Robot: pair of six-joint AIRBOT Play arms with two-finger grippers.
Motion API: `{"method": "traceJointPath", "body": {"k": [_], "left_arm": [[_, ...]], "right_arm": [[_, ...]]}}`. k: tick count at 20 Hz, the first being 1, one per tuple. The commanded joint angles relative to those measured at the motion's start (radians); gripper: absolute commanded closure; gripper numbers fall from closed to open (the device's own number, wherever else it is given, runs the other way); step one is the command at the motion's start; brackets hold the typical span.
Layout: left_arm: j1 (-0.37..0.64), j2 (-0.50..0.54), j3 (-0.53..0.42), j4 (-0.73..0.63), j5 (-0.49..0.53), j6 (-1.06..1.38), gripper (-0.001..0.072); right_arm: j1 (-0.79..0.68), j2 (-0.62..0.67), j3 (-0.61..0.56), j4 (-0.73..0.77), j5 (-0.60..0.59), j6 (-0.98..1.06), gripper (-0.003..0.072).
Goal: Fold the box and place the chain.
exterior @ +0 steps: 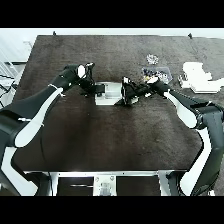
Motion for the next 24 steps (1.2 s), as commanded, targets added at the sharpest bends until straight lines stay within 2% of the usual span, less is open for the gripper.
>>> {"method": "traceJointPath", "body": {"k": [1,12,14,19,24], "left_arm": [[-0.007,-0.019,0.020,0.029,-0.027,-0.033,0.0291],[-0.014,-0.025,0.056,0.066,-0.041,-0.058,0.0292],[-0.014,-0.038,0.089,0.079,-0.097,-0.093,0.0291],[-0.035,-0.134,0.251,0.143,-0.277,-0.147,0.0290],[-0.051,-0.202,0.352,0.232,-0.386,-0.188,0.0291]], "right_arm": [[0.000,0.000,0.000,0.000,0.000,0.000,0.0198],[0.000,0.000,0.000,0.000,0.000,0.000,0.0198],[0.000,0.000,0.000,0.000,0.000,0.000,0.0198],[0.000,0.000,0.000,0.000,0.000,0.000,0.0198],[0.000,0.000,0.000,0.000,0.000,0.000,0.0198]]}}
